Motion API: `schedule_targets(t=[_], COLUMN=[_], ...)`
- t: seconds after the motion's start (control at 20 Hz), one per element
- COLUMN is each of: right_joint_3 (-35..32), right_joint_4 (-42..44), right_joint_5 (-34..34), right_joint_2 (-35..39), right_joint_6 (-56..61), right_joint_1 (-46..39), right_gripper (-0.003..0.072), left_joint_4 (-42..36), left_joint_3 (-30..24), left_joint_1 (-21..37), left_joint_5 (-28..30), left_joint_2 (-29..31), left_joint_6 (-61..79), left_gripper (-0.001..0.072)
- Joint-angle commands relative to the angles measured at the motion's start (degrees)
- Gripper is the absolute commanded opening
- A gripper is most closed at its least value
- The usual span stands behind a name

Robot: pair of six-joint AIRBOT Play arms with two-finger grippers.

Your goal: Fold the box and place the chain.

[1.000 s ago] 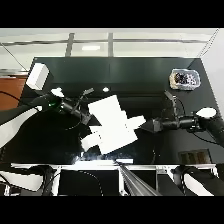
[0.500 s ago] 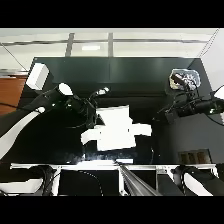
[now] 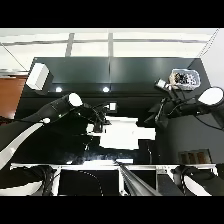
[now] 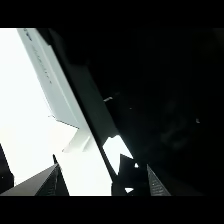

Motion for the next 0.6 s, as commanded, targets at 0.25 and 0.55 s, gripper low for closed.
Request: schedule_targets(t=[0.25, 0.55], right_joint_3=[-10.9, -14.9], right_joint_4=[-5.9, -7.0], right_joint_5=[-5.7, -11.3], right_joint_2=[0.0, 0.0], right_joint_6=[-4.9, -9.8], right_joint_1=[11.9, 21.6], right_gripper=[0.0635, 0.0635], left_joint_4=[2.8, 2.8], left_joint_3=[-1.1, -1.1], left_joint_1=[-1.6, -1.6], left_joint_5=[3.7, 3.7], left_joint_2=[0.0, 0.0], left_joint_6=[0.7, 0.5], left_gripper=[0.003, 0.003])
